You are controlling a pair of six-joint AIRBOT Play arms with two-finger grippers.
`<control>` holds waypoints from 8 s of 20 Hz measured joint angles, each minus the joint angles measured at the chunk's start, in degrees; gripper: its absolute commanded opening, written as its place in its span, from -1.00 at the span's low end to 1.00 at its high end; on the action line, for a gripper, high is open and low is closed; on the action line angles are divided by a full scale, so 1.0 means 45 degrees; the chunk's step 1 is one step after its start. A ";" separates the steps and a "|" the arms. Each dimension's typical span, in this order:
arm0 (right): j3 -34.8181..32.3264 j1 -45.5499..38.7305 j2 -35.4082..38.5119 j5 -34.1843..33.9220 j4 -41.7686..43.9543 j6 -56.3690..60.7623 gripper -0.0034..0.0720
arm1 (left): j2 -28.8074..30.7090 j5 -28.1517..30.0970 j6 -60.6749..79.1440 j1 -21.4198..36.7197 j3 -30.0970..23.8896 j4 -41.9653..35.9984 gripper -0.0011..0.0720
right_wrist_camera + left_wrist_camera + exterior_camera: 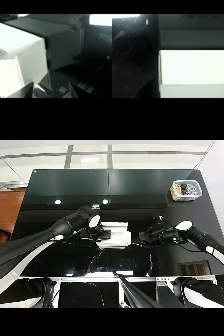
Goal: Fold the box and place the chain.
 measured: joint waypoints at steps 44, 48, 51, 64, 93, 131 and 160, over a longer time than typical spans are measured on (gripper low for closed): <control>0.6654 0.7407 -0.2050 0.1117 -1.2400 1.3823 0.00 | 0.0000 0.0029 0.0000 0.0000 0.0000 0.0034 -0.90; 0.6669 0.7611 -0.2293 0.0947 -1.2628 1.4071 -0.12 | 0.0000 0.0044 -0.0005 0.0000 0.0000 0.0044 -0.90; 0.6693 0.7664 -0.2346 0.0767 -1.2701 1.4280 -0.33 | 0.0000 0.0010 0.0000 0.0000 0.0000 0.0049 -0.90; 0.6708 0.7664 -0.2409 0.0418 -1.2594 1.4858 -0.28 | 0.0000 0.0010 0.0010 0.0000 0.0000 0.0078 -0.90; 0.7611 0.6494 0.2186 0.4396 -1.8865 1.2789 0.09 | 0.0000 0.0015 0.0005 0.0000 0.0000 0.0044 -0.90; 1.5800 -0.4585 -0.7558 0.0544 -1.1652 1.3027 -0.87 | -0.0015 0.0024 -0.0005 0.0053 0.0000 0.0039 -0.90; 1.5790 -0.2229 0.3657 0.9214 -0.4605 0.6460 -0.87 | -0.0015 0.0350 0.0000 0.0053 0.0000 -0.0005 -0.90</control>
